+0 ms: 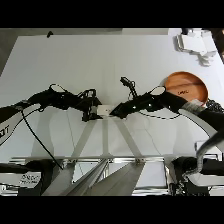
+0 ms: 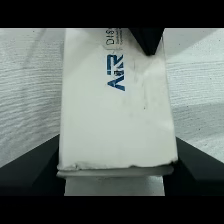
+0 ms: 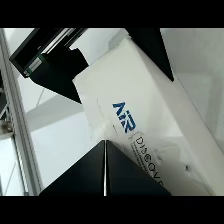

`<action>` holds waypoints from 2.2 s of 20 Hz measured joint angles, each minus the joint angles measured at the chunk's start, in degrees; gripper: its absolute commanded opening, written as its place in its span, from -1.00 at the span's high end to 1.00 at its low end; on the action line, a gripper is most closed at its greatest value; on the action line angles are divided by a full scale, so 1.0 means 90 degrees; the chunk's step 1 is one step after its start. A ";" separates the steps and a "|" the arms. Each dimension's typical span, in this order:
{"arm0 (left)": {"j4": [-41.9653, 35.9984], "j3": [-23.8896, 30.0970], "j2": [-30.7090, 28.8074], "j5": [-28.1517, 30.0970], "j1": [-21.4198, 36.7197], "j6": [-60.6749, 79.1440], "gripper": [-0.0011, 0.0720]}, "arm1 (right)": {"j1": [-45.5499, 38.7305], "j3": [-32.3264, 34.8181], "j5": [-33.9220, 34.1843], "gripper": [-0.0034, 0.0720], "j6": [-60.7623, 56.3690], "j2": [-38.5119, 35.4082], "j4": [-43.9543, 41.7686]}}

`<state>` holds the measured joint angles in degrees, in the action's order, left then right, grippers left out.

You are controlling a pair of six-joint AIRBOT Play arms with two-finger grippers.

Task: Fold the box and place the chain.

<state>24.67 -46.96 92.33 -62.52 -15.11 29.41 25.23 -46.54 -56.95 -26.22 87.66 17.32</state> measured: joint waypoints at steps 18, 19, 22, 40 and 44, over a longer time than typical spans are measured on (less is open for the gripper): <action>-0.0029 -0.0007 0.0000 0.0012 0.0000 -0.0032 -0.05 | -0.1078 -0.0223 -0.0211 0.89 -0.1642 -0.2790 0.1889; -0.0027 -0.0007 0.0000 0.0012 0.0000 -0.0032 -0.05 | -0.1268 -0.0223 -0.0338 0.89 -0.2016 -0.3016 0.2463; -0.0027 -0.0007 0.0000 0.0010 0.0000 -0.0032 -0.05 | -0.1761 -0.0223 -0.0704 0.89 -0.3162 -0.3475 0.4354; 0.2324 -0.0005 -0.2288 -0.0061 0.0401 -0.3917 0.94 | -0.2958 -0.0223 -0.0648 0.89 -0.5423 -0.3789 0.7288; 0.5119 -0.0005 -0.3660 -0.0015 0.0925 -0.6431 0.95 | -0.2960 -0.0223 -0.0631 0.89 -0.5428 -0.3791 0.7242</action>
<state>70.74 -47.00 59.40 -62.65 -6.79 -28.47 -1.41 -48.56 -62.63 -75.07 53.54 82.50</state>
